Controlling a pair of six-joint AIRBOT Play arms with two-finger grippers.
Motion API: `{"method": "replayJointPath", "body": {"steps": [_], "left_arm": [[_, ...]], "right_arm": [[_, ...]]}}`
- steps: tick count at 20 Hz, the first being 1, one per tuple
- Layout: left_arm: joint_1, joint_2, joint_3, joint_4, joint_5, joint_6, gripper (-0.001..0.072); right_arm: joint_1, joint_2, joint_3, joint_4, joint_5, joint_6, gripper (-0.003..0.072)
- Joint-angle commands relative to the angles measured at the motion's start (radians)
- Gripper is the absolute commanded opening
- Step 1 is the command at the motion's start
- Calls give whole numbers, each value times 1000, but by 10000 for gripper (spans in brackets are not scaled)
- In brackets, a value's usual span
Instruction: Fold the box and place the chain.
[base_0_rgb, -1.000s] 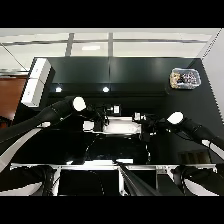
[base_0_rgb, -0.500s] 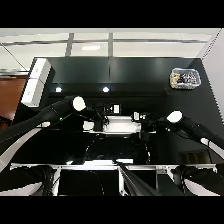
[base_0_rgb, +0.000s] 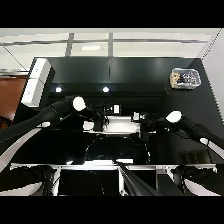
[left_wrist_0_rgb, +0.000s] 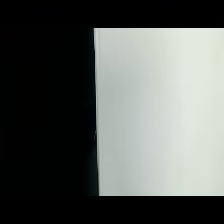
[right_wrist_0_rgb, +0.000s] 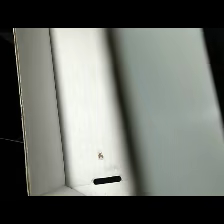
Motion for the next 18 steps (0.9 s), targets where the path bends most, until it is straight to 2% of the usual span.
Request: {"method": "replayJointPath", "body": {"steps": [1,2,8,12,13,16,18], "left_arm": [[0,0,1,0,0,0,28],[0,0,1,0,0,0,28],[0,6,2,16,0,0,44],[0,77,25,178,-6,-87,603],[0,107,26,227,-11,-156,705],[0,211,28,383,-85,-368,706],[0,279,28,418,-172,-482,692]], "right_arm": [[1,0,0,-6,5,1,536],[1,0,0,-5,5,1,446],[1,0,0,-5,5,1,446],[1,0,0,-5,5,1,446],[1,0,0,-6,5,1,446],[1,0,0,-8,6,1,446],[1,0,0,-8,6,2,446]]}}
